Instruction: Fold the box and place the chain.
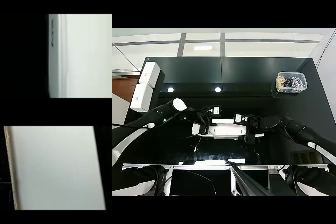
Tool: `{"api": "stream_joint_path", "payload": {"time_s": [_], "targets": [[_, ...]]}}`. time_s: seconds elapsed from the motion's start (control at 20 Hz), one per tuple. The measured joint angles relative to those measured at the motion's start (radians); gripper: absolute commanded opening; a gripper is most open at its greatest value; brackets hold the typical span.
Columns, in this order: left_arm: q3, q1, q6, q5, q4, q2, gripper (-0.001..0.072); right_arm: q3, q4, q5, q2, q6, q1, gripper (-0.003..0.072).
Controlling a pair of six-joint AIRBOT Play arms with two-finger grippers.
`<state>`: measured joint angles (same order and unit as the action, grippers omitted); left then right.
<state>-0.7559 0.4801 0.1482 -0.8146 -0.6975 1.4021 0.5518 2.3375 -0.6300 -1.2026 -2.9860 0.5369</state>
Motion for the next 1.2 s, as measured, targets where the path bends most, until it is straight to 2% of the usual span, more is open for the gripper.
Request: {"api": "stream_joint_path", "payload": {"time_s": [1.2], "targets": [[0.000,0.000,0.001,-0.002,0.000,0.005,0.0027,0.002,-0.039,0.013,-0.014,0.003,0.000,0.0706]]}}
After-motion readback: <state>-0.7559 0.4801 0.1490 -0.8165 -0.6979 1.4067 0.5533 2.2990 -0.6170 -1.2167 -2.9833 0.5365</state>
